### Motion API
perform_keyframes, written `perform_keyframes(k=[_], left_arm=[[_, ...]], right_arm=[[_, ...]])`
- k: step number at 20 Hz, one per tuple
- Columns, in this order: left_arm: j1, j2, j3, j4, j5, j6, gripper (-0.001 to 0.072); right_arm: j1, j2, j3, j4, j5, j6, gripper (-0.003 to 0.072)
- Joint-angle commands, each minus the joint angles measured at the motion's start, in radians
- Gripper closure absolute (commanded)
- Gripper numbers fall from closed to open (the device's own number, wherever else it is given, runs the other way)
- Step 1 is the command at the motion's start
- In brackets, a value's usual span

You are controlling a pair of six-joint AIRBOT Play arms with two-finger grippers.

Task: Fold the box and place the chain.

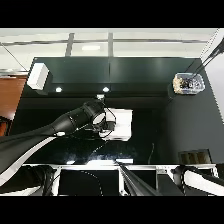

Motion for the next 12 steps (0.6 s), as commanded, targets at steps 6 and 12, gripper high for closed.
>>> perform_keyframes(k=[6, 12], left_arm=[[0.0, -0.001, 0.001, 0.0, 0.002, 0.0, 0.0681], [0.0, -0.001, 0.001, 0.0, 0.002, 0.0, 0.0681]], right_arm=[[0.008, 0.314, 0.001, 0.251, 0.171, -0.119, 0.0676], [0.128, 0.352, 0.0, 0.406, 0.41, -0.135, 0.0676]])
